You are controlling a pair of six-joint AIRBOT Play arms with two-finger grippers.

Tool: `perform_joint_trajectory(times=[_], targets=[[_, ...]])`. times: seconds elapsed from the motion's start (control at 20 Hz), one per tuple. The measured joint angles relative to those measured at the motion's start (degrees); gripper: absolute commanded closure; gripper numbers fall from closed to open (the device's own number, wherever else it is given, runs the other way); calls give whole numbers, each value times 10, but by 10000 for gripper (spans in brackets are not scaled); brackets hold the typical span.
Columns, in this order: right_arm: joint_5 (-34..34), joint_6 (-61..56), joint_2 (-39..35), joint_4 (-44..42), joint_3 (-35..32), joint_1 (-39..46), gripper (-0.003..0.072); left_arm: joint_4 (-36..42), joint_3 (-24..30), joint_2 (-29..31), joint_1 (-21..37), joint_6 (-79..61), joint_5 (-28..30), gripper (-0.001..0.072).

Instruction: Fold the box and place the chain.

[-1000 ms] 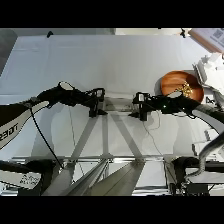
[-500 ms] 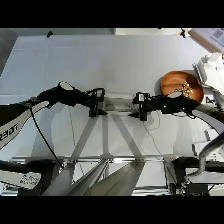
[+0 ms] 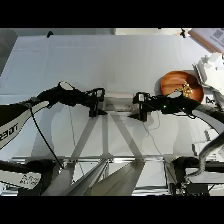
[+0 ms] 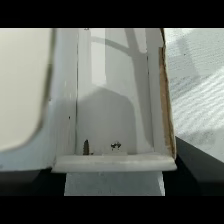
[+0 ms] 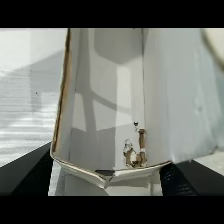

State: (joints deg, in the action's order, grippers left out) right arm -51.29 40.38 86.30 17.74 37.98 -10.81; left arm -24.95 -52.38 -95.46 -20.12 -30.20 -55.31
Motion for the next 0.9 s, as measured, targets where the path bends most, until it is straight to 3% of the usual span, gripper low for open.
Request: perform_joint_trajectory(times=[0.6,0.9], targets=[[-27,-80,-5,41,0,43,-34,0,0,0,0,0,0,323],[-47,-108,-65,97,0,85,-34,0,0,0,0,0,0,323]])
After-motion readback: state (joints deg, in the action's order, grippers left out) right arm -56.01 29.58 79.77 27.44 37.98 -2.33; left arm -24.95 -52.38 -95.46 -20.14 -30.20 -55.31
